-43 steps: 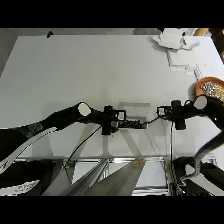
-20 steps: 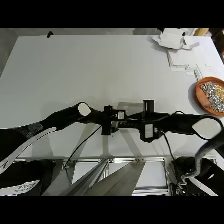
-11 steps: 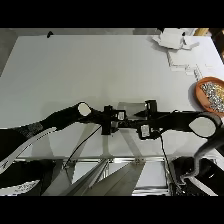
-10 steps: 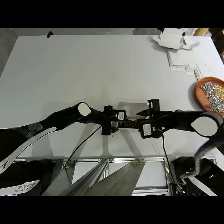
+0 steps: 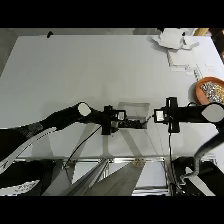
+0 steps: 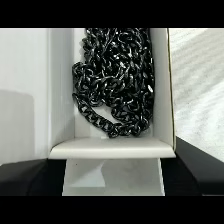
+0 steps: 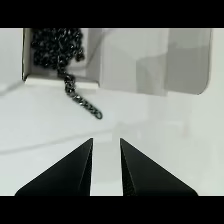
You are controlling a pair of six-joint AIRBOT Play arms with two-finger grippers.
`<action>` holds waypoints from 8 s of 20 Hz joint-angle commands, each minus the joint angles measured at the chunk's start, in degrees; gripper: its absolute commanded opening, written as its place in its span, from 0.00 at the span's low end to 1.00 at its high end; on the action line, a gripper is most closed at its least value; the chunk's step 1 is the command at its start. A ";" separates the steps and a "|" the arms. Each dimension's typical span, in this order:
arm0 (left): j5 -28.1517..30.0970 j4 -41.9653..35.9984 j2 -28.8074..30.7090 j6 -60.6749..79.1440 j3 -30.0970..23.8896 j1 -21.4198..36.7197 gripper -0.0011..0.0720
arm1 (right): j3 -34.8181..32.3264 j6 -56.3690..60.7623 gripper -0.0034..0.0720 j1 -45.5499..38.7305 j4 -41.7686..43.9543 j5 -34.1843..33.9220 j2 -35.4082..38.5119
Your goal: Fold the box and place the chain.
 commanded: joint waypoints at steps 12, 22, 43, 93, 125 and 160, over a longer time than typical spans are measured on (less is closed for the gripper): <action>0.02 0.00 -0.02 0.02 0.00 0.00 0.36 | -0.28 -10.91 0.40 -1.16 11.61 -1.97 -18.95; 0.02 0.00 -0.02 0.02 0.00 -0.02 0.36 | -0.28 3.78 0.07 -1.16 8.41 -1.01 -18.40; 0.02 0.00 -0.02 0.02 0.00 0.00 0.36 | -0.28 19.02 0.07 21.03 23.34 -19.08 -5.40; 0.02 0.00 -0.02 0.02 0.00 -0.02 0.36 | 15.30 37.16 0.47 28.46 -3.02 -0.68 -19.06; 0.02 0.00 -0.02 0.02 0.00 0.00 0.36 | 10.69 36.06 0.53 28.46 0.70 -2.16 -12.09; 0.02 0.00 -0.02 0.02 0.00 -0.02 0.36 | 5.40 29.20 0.07 19.50 13.49 -6.29 -13.88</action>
